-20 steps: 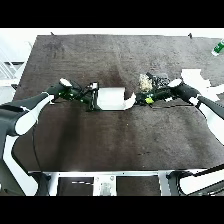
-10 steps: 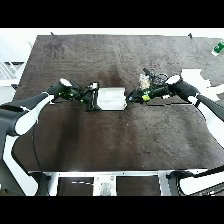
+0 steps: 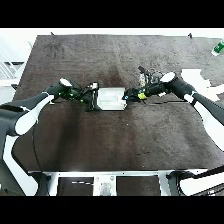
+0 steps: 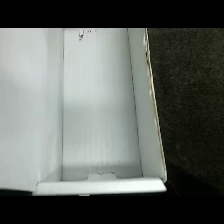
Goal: Fold the box and place the chain.
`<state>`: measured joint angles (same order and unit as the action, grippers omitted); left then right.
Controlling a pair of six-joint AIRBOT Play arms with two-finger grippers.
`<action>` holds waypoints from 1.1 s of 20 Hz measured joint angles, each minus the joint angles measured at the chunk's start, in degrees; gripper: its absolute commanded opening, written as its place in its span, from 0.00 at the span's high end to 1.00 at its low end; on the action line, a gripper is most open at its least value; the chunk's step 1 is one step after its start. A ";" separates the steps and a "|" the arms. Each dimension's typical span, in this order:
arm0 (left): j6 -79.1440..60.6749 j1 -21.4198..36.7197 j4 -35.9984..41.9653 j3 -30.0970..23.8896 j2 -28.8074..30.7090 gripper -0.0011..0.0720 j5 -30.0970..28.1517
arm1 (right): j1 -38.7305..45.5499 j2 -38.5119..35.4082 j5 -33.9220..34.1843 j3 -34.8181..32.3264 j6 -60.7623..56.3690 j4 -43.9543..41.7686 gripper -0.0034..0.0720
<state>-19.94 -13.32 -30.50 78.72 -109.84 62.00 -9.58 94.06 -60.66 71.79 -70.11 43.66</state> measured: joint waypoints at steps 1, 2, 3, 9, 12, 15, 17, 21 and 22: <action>0.00 0.00 0.00 0.00 0.00 0.14 0.00 | -0.61 0.00 -0.02 0.50 -0.66 1.36 0.41; 0.00 0.00 0.00 0.00 0.00 0.14 0.02 | -1.31 0.00 0.00 1.07 -1.55 2.67 0.41; 0.00 0.00 -0.02 0.00 0.00 0.14 0.02 | -1.88 0.00 0.22 1.57 -2.36 4.04 0.41; 0.00 0.04 -0.04 0.00 0.00 0.14 0.00 | -4.87 0.02 2.32 2.97 -7.21 9.07 0.41; 0.02 0.07 -0.07 0.00 0.00 0.14 -0.07 | -6.14 0.11 3.48 3.21 -8.98 10.62 0.41; 0.02 0.07 -0.07 0.00 0.00 0.14 -0.07 | -7.10 0.74 4.11 3.74 -11.87 13.14 0.41; 0.02 0.04 -0.04 0.00 0.00 0.14 -0.04 | -7.82 1.44 4.22 4.28 -13.81 15.43 0.41; 0.02 0.00 0.09 0.02 0.00 0.14 0.11 | -9.09 3.10 3.17 6.27 -18.27 21.33 0.41; 0.02 0.02 0.09 0.00 0.00 0.14 0.11 | -9.35 3.54 2.51 6.97 -19.41 23.02 0.40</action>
<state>-19.92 -13.30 -30.41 78.72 -109.84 62.11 -18.94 97.60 -58.15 78.76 -89.52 66.67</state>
